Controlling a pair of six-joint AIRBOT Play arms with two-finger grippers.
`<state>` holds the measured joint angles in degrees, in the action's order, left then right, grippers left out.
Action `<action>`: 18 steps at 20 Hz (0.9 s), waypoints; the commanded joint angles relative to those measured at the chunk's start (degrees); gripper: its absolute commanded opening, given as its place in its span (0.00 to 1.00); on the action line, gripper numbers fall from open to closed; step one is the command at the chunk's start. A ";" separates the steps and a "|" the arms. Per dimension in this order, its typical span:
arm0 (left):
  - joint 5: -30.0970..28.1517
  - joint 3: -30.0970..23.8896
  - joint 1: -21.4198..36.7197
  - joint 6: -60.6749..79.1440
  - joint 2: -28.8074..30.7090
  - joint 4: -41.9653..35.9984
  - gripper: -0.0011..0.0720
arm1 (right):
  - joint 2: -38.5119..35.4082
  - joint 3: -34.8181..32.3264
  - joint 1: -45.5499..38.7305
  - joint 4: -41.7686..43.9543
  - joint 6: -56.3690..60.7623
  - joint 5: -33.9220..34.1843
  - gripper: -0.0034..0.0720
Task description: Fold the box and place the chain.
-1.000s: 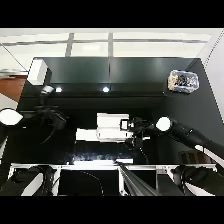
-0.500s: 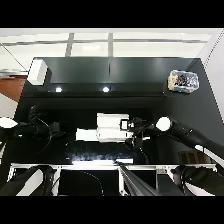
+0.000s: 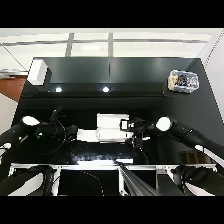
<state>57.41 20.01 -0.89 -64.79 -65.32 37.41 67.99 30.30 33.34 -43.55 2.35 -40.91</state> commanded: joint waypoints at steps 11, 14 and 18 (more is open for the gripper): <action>8.90 6.23 -2.95 5.07 -0.70 -2.12 0.99 | 0.00 -0.02 0.00 0.00 0.04 0.00 0.49; 9.64 8.98 -7.32 5.16 -0.61 -1.86 0.99 | 0.00 -0.02 -0.02 0.00 0.04 0.00 0.49; 5.44 14.01 -15.43 -0.35 -0.59 4.72 0.98 | 0.00 -0.02 0.00 0.00 0.04 -0.02 0.49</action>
<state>64.99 30.92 -11.73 -60.97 -65.95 37.65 67.99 30.30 33.36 -43.55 2.37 -40.93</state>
